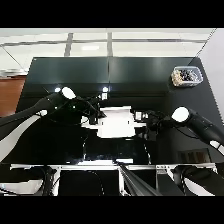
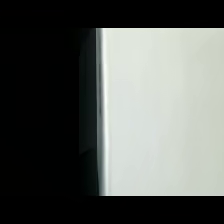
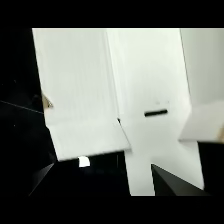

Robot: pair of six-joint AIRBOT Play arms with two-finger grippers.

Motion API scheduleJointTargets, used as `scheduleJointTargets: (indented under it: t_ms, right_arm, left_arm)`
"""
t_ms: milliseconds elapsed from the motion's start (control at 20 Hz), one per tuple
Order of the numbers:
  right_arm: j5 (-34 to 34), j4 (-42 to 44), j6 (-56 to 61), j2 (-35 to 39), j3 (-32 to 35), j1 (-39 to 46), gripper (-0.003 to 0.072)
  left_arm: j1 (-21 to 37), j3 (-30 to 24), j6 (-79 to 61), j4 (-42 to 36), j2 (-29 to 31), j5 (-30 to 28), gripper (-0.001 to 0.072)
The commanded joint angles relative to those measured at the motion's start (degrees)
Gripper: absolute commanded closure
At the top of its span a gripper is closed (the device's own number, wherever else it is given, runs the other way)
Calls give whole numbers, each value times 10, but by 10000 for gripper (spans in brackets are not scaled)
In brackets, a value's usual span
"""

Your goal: Fold the box and place the chain.

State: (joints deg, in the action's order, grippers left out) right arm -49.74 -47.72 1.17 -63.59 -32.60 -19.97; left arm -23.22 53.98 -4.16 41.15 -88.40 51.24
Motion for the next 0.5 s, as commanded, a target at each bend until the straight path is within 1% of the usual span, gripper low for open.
scheduleJointTargets:
  t_ms: [0, 50, 150, 200, 250, 300, 450]
  right_arm:
    - [22, 37, -24, -25, 1, -35, -15]
    - [42, 44, -24, -31, 1, -45, -15]
    - [117, 62, -25, -37, 1, -72, -15]
    - [134, 73, -25, -38, 1, -82, -15]
    - [127, 74, -25, -37, -1, -84, -14]
    - [105, 69, -25, -36, -7, -83, -14]
    - [74, 58, -25, -19, -33, -56, -14]
  left_arm:
    - [0, 0, -1, 4, 0, -1, 682]
    - [0, 0, -1, 4, 0, -1, 682]
    - [0, 0, -1, 3, 0, -2, 682]
    - [0, 0, -1, 2, 0, -2, 682]
    - [0, 0, -1, 2, 0, -2, 682]
    - [0, 0, -1, 2, 0, -2, 682]
    - [0, 0, -1, 2, 0, -1, 682]
